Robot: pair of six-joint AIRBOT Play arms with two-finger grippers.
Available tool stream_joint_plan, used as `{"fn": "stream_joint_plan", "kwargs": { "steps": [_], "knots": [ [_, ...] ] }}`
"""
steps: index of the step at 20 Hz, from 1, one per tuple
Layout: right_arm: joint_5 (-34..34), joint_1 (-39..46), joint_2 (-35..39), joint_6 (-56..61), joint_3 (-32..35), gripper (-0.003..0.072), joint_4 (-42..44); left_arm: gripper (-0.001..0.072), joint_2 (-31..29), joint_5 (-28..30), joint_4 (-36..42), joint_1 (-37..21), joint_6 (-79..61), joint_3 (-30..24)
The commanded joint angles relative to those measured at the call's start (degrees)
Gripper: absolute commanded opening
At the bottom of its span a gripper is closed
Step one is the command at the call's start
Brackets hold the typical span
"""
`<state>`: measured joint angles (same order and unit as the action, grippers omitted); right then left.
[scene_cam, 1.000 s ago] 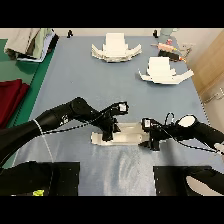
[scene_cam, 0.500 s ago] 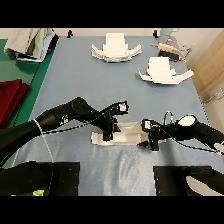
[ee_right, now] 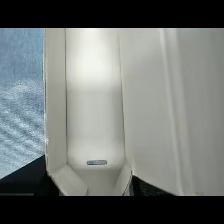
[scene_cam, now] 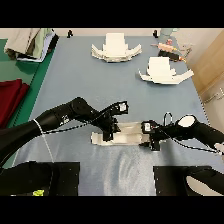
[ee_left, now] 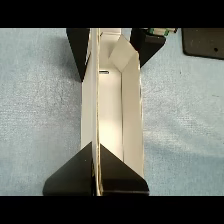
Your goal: Fold the box.
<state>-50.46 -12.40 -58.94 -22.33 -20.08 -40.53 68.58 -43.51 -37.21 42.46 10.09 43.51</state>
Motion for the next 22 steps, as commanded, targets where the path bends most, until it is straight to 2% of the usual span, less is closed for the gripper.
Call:
{"fn": "stream_joint_plan", "kwargs": {
  "steps": [1, 8, 9, 10, 11, 13, 15, 18, 19, 21, 22],
  "knots": [
    [-0.04, 0.02, -0.04, 0.26, 0.04, 0.0536, -1.68, 0.0015, 0.0, -0.04, 0.15, -0.02, 0.02, 0.0],
    [-0.07, 0.02, -0.02, 0.26, 0.02, 0.0536, -1.7, 0.0019, 0.0, -0.09, 0.11, -0.04, 0.04, 0.0],
    [-0.04, 0.02, -0.02, 0.26, 0.02, 0.0536, -1.7, 0.0218, 0.0, 0.0, 0.11, -0.04, 0.09, 0.0],
    [-0.07, 0.02, -0.02, 0.26, 0.02, 0.0536, -1.7, 0.0452, -0.02, 0.11, 0.13, -0.04, 1.84, 0.02],
    [-0.04, 0.02, -0.02, 0.26, 0.02, 0.0536, -1.7, 0.049, -0.02, 0.02, -0.2, -0.04, 4.57, 0.15],
    [-0.04, 0.02, -0.02, 0.26, 0.02, 0.0536, -1.7, 0.0491, -0.52, -1.42, -3.37, -0.04, 9.11, 0.48],
    [-0.04, 0.02, -0.02, 0.26, 0.02, 0.0536, -1.7, 0.0491, -2.67, -3.98, -10.54, -0.04, 16.11, 0.48],
    [-0.04, 0.02, -0.02, 0.26, 0.02, 0.0536, -1.7, 0.0487, -8.15, -10.99, -23.52, -0.04, 29.07, 0.48],
    [-0.04, 0.02, -0.02, 0.26, 0.02, 0.0536, -1.7, 0.0402, -10.23, -13.81, -26.82, -0.04, 34.42, 0.48],
    [-0.04, 0.02, -0.02, 0.26, 0.02, 0.0536, -1.7, 0.0018, -13.7, -20.06, -28.52, -0.04, 42.29, 0.48],
    [-0.04, 0.02, -0.02, 0.26, 0.02, 0.0536, -1.7, 0.0015, -14.78, -22.23, -27.91, 0.04, 44.7, 0.48]
  ]
}}
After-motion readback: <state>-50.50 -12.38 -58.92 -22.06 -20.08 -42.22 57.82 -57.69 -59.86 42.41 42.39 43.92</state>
